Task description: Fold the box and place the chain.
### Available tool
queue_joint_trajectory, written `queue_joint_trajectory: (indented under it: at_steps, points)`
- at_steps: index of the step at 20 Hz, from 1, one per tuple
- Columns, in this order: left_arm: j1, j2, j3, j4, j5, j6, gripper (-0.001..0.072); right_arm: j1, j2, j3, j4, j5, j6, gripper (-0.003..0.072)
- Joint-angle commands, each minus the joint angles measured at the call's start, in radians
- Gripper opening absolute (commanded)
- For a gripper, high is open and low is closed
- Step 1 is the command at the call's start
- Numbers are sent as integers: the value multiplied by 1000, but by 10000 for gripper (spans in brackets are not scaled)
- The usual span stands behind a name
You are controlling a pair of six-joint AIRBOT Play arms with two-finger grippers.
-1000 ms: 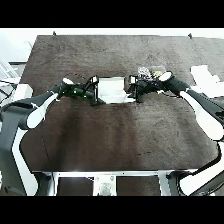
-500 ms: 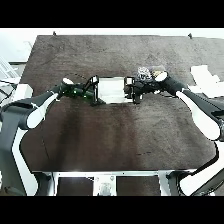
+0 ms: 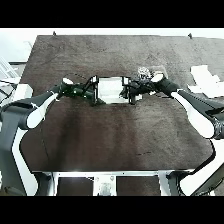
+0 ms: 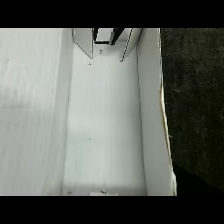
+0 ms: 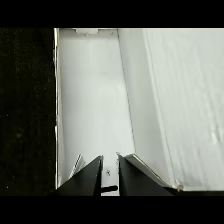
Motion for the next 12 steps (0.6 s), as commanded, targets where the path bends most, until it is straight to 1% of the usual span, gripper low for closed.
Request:
queue_joint_trajectory:
  at_steps: [1, 2, 3, 4, 6, 7, 9, 11, 12]
  points:
    - [-1, -1, 0, -3, -2, -1, 353, 6, -6, 2, 12, 6, -10, 159]
    - [-1, -1, 0, -3, -2, -1, 353, 6, -6, 2, 12, 6, -21, 257]
    - [-1, -1, 0, -3, -2, -1, 353, 6, -6, 2, 12, 4, -21, 463]
    - [0, -1, 0, -3, -2, -1, 353, 6, -6, 2, 11, 4, -20, 481]
    - [-1, -1, 0, -3, -2, -1, 353, 1, -6, 2, 8, 5, -28, 485]
    - [-1, -1, 0, -3, -2, -1, 353, -1, -6, 2, 7, 5, -27, 527]
    - [0, -1, 0, -3, -2, -1, 353, -10, -6, 2, 2, 5, -27, 525]
    - [0, 0, 0, -3, -2, -1, 353, -20, -6, 2, -42, 6, -22, 403]
    - [0, 0, 0, -3, -2, -1, 353, -26, -5, 2, -79, 6, 5, 357]
